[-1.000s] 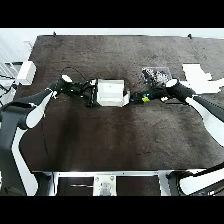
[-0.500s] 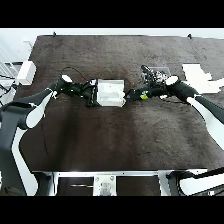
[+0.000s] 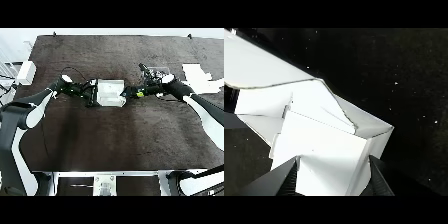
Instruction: Fold the box and place the chain.
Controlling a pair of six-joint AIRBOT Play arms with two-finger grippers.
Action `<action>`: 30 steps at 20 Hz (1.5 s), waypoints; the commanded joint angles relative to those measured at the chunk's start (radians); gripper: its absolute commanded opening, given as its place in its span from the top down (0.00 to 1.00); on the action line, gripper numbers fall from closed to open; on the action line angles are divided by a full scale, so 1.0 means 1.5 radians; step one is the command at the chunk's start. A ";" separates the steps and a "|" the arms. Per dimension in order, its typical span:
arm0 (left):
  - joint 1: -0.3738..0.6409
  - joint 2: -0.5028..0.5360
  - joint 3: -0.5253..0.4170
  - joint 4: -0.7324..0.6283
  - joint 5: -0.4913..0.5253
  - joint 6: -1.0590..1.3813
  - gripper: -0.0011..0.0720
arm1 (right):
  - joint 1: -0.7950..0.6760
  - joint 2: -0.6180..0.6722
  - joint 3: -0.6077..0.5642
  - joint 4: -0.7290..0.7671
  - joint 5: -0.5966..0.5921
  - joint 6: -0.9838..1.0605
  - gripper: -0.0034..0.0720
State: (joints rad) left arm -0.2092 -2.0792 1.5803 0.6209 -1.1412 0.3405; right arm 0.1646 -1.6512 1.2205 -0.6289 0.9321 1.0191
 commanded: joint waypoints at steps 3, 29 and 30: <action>0.000 0.000 0.000 0.000 0.000 0.000 0.34 | 0.022 -0.002 0.005 -0.021 -0.018 0.045 0.25; 0.000 0.000 0.000 0.000 0.001 0.000 0.34 | 0.170 -0.074 0.224 -0.562 0.082 0.524 0.40; 0.000 0.000 0.000 0.000 0.001 0.000 0.34 | 0.178 -0.075 0.229 -0.578 0.081 0.540 0.40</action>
State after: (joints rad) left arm -0.2092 -2.0792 1.5803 0.6205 -1.1408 0.3405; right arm 0.3943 -1.7615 1.5196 -1.3468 1.0157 1.7157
